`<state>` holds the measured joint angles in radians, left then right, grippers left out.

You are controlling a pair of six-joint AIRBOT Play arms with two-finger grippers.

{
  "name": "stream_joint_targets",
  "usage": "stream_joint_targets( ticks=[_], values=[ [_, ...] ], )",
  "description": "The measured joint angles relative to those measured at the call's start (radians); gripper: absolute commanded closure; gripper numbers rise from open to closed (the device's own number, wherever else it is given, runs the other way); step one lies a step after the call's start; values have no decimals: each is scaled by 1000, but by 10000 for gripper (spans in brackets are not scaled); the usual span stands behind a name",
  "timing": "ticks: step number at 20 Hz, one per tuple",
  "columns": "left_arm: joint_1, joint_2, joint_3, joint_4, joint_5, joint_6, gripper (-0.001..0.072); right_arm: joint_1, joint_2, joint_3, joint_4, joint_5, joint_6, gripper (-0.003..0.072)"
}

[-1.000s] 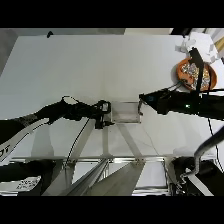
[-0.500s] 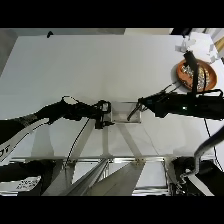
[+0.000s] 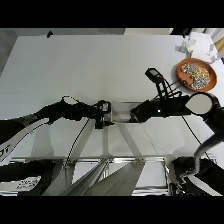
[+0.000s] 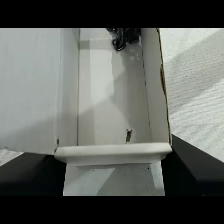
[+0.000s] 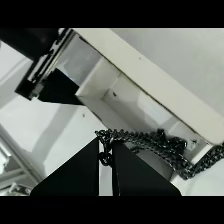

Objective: Fold the box and place the chain.

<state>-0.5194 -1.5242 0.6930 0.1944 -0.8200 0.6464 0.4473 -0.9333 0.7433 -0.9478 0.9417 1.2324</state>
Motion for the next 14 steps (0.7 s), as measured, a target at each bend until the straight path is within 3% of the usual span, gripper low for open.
stream_joint_targets(
  ticks=[7,8,10,11,14],
  values=[
    [0,0,0,0,0,0,500,91,-155,0,-27,-72,12,667],
    [0,0,0,0,0,0,500,100,-167,0,-38,-82,26,611],
    [0,0,0,0,0,0,500,112,-182,0,-64,-100,55,428],
    [0,0,0,0,0,0,500,115,-187,0,-75,-105,66,395],
    [0,0,0,0,0,0,500,121,-186,0,-95,-106,90,386]
  ],
)
